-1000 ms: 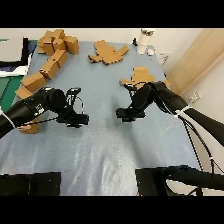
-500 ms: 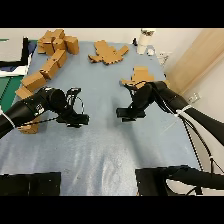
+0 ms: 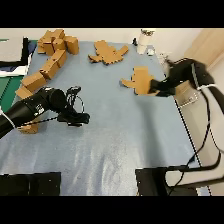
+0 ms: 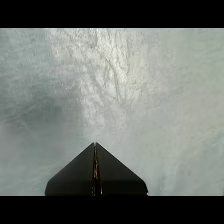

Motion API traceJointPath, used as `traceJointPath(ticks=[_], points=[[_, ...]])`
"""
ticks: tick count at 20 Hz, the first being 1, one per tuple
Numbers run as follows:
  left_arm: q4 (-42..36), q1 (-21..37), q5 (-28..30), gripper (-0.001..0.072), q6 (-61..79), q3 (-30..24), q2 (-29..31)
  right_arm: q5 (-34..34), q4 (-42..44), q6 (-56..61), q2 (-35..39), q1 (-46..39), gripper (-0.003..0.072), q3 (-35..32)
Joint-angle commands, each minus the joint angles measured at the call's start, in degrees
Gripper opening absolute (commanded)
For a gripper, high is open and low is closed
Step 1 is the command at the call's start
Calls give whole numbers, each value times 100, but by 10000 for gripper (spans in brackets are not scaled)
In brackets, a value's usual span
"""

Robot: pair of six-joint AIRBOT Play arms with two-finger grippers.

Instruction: Fold the box.

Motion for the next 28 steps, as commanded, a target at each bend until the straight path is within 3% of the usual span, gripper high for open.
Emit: traceJointPath(ticks=[1, 6, 9, 12, 17, 19, 20, 22, 24, 28], points=[[2, 7, 562, 11, 0, 0, 4, 46, 269, -925, -1088, -1488, 495, 1178], [-125, 4, 833, 11, -22, 0, 4, 848, 636, -1478, -2326, -2055, 495, 2527], [-125, 4, 841, 11, -22, 2, 4, 859, 994, -1530, -2966, -2004, 495, 3053], [-136, 2, 874, 11, -22, 0, 4, 890, 1661, -1967, -3331, -1875, 495, 3209], [-149, 2, 881, 11, -22, 2, 4, 935, 1665, -2070, -3770, -1641, 480, 3451], [-149, 2, 876, 11, -22, 2, 4, 935, 1690, -2214, -3775, -1587, 346, 3458], [-149, 4, 879, 11, -22, 0, 4, 896, 1696, -2221, -3773, -1563, 338, 3515], [-149, 2, 879, 11, -22, 2, 4, 682, 1718, -2236, -3770, -1515, 201, 3768], [-160, 2, 879, 11, -22, 2, 4, 413, 1746, -2371, -3674, -1458, 3, 3908], [-170, 4, 876, 11, 0, 0, 4, -262, 1884, -2406, -3427, -1316, -2, 3895]])
